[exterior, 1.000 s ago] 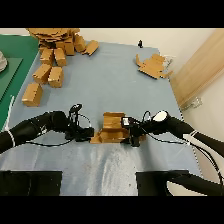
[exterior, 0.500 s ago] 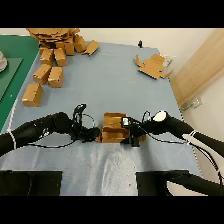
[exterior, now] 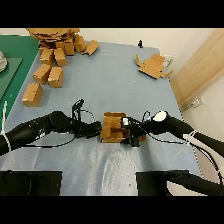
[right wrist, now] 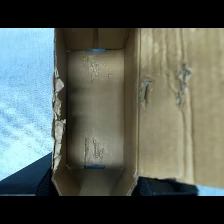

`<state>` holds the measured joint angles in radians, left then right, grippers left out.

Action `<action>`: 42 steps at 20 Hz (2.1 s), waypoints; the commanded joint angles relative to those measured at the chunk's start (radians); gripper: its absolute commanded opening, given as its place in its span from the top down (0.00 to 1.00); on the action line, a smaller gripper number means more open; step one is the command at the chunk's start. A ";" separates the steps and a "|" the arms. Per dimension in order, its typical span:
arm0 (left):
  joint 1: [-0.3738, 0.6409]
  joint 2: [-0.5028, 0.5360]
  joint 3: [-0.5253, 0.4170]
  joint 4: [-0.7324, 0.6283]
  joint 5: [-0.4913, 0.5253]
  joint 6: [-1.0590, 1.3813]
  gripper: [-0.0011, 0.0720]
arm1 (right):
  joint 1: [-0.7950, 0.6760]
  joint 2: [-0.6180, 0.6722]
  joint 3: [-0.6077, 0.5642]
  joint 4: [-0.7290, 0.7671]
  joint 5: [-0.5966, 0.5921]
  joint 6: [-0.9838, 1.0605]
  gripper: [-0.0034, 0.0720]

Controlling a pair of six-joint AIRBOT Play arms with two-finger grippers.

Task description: Fold the box.

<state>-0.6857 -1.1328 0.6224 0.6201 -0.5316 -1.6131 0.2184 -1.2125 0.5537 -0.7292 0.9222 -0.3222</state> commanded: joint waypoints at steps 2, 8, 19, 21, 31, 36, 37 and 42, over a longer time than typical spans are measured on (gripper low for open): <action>0.000 -0.004 0.000 -0.023 0.056 0.021 0.97 | 0.000 0.000 0.000 0.000 0.000 0.000 0.30; 0.000 0.000 0.000 -0.022 0.039 0.085 0.97 | 0.000 0.000 0.000 0.000 0.000 0.000 0.30; -0.130 0.035 0.102 0.444 -0.069 -0.639 0.97 | 0.000 0.000 0.000 0.000 0.000 0.000 0.30; -0.139 0.027 0.153 0.673 -0.180 -0.801 0.97 | 0.000 0.000 0.000 0.000 0.000 0.000 0.30; -0.051 0.096 0.169 0.935 -0.467 -0.934 0.97 | 0.000 0.000 0.000 0.000 0.000 0.000 0.30; -0.037 0.034 0.085 0.873 -0.391 -0.932 0.97 | 0.000 0.000 0.000 0.000 0.000 0.000 0.30; -0.038 0.013 0.085 0.831 -0.371 -0.899 0.97 | 0.000 0.000 0.000 0.000 0.000 0.000 0.30; -0.045 -0.054 0.085 0.674 -0.254 -0.803 0.97 | 0.000 0.000 0.000 0.000 0.000 0.000 0.30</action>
<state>-0.7254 -1.1561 0.7116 1.3808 -0.8444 -2.4630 0.2184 -1.2125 0.5537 -0.7296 0.9222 -0.3222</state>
